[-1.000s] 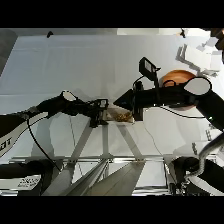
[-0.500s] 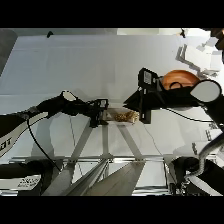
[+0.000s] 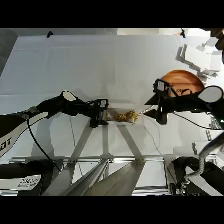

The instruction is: Fold the box and place the chain.

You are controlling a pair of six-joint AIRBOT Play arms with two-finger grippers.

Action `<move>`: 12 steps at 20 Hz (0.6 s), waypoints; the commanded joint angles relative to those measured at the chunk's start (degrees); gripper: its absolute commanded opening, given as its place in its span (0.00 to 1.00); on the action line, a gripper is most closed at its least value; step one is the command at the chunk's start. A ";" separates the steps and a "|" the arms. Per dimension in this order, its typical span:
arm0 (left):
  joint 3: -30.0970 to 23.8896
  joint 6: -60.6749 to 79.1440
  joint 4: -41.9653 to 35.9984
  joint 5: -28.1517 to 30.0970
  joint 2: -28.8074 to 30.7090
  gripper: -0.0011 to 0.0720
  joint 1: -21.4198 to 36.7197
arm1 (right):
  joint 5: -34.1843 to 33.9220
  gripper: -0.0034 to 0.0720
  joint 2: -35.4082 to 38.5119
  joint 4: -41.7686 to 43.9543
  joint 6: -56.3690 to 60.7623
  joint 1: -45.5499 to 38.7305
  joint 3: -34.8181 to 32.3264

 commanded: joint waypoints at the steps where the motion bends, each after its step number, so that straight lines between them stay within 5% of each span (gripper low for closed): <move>1: 0.00 0.00 0.00 0.02 -0.04 0.49 -0.04 | -2.05 0.68 -7.30 6.38 -11.37 -1.09 -1.99; 3: 0.00 0.00 0.00 0.02 -0.04 0.49 -0.04 | -3.17 0.76 -11.91 8.50 -13.35 -0.02 -1.99; 12: 0.00 0.00 0.02 0.02 -0.04 0.49 -0.04 | -9.90 0.78 -21.73 8.66 -15.85 5.44 -1.99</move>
